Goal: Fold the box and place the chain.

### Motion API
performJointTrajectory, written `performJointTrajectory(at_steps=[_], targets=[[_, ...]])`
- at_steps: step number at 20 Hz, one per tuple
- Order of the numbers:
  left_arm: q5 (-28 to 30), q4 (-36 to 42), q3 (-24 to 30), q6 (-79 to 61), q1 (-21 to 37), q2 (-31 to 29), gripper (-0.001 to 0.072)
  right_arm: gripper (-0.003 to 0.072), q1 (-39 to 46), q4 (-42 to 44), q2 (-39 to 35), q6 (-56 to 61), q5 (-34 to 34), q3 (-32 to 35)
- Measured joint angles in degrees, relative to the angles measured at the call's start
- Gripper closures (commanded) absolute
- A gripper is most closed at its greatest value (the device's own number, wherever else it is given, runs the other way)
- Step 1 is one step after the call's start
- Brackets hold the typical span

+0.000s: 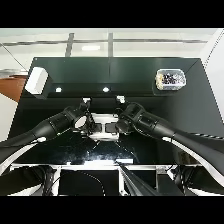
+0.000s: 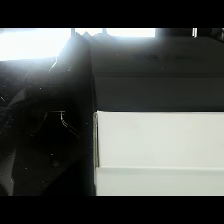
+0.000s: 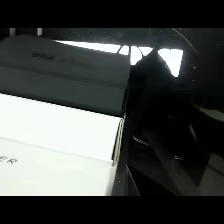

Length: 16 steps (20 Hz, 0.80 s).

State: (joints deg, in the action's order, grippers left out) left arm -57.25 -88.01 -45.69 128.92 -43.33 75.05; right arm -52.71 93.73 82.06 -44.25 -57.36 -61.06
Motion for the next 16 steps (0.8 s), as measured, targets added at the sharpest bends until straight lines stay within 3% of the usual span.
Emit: performJointTrajectory(at_steps=[5, 6, 16], targets=[[0.0, 0.0, 0.0, 0.0, 0.0, 0.0, 0.0678, 0.0374, -1.4, -2.3, 2.0, 3.1, -1.2, -0.9], [-0.1, 0.0, 0.0, 0.0, 0.0, 0.0, 0.0677, 0.0462, -1.5, -2.5, 2.4, 3.5, -1.3, -0.9], [-0.3, 0.1, 0.0, 0.0, 0.0, 0.0, 0.0678, 0.0463, -1.8, -3.3, 3.8, 5.1, -1.2, -1.0]])
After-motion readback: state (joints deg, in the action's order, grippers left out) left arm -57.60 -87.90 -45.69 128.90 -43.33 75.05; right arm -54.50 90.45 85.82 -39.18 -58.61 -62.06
